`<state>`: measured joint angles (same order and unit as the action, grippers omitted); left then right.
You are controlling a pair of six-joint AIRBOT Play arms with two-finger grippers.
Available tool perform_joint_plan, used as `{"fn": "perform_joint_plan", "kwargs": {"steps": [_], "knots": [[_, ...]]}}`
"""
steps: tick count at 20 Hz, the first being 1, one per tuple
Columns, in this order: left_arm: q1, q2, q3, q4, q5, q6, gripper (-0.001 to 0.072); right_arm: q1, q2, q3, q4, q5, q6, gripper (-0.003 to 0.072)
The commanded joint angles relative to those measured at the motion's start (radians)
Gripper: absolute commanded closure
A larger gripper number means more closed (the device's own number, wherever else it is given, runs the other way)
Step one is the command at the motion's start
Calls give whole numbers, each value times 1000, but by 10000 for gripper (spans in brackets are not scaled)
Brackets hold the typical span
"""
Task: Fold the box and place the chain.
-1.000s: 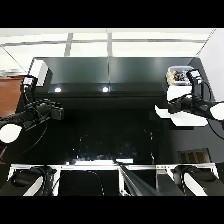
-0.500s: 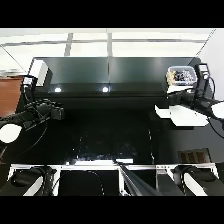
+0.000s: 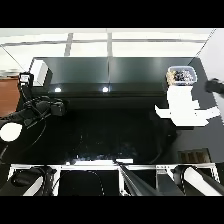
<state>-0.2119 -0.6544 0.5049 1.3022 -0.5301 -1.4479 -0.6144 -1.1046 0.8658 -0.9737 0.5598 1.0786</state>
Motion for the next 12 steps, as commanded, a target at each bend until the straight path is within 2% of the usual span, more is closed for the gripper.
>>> {"fn": "perform_joint_plan", "kwargs": {"steps": [1, 3, 5, 6, 9, 10, 12], "knots": [[0, -25, 0, -10, 21, -3, 2, -299, -223, 210, -29, 273, -3, -34], [0, -39, 0, -24, 21, -3, 1, -376, -351, 304, -10, 487, -141, -34], [0, -51, 0, -55, 22, -3, 2, -392, -447, 354, 21, 694, -287, -34], [0, -54, 0, -59, 23, -3, 2, -385, -478, 360, 20, 739, -315, -34], [0, -56, 0, -59, 25, -3, 2, -349, -518, 360, 23, 756, -347, -34], [0, -56, 0, -59, 24, -3, 1, -338, -518, 361, 20, 752, -370, 77], [0, -57, 0, -58, 24, -3, 2, -322, -518, 361, 21, 716, -375, 348]]}}
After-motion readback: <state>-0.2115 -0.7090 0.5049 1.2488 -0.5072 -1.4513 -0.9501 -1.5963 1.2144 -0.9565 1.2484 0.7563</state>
